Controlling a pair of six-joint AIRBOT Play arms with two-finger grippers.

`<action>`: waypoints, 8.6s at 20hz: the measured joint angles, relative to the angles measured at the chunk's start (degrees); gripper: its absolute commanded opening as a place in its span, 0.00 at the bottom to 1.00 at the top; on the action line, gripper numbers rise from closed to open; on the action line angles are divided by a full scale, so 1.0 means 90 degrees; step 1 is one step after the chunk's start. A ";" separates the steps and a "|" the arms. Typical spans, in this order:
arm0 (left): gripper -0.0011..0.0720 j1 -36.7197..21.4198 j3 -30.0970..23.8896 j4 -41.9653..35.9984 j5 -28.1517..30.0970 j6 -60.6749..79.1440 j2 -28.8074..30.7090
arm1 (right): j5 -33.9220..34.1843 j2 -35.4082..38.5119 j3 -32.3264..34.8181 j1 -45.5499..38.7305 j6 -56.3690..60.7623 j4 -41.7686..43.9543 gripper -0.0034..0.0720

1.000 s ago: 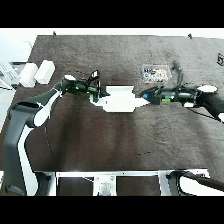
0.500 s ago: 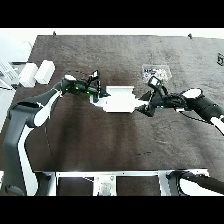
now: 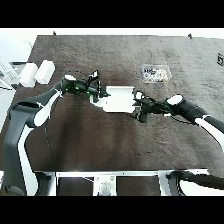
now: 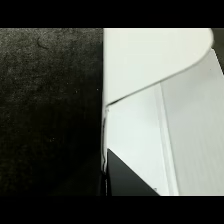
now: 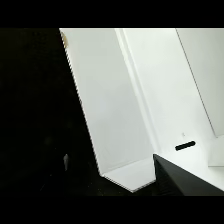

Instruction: Fold the box and place the chain.

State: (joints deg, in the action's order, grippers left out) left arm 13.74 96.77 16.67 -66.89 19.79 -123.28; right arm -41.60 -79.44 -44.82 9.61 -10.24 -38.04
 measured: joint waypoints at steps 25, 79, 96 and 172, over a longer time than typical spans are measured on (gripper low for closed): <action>0.04 0.0000 0.0000 0.0000 0.0002 -0.0002 0.0000 | 0.0549 -0.0447 -0.0823 -0.0328 -0.1511 0.0925 0.88; 0.04 0.0000 0.0000 0.0000 0.0002 0.0000 0.0000 | -0.3521 -0.3874 -0.4384 -0.0918 -0.2103 0.0627 0.88; 0.04 0.0000 0.0000 0.0000 0.0002 0.0000 0.0000 | -0.3648 -0.3985 -0.4490 -0.0918 -0.2081 0.0695 0.86; 0.04 0.0005 0.0000 0.0000 0.0000 0.0000 0.0000 | -0.4551 -0.4607 -0.5408 -0.1005 -0.1418 0.0321 0.90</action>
State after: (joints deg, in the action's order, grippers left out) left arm 13.78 96.77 16.67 -66.89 19.79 -123.28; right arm -82.56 -120.90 -93.49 0.56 -23.00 -35.16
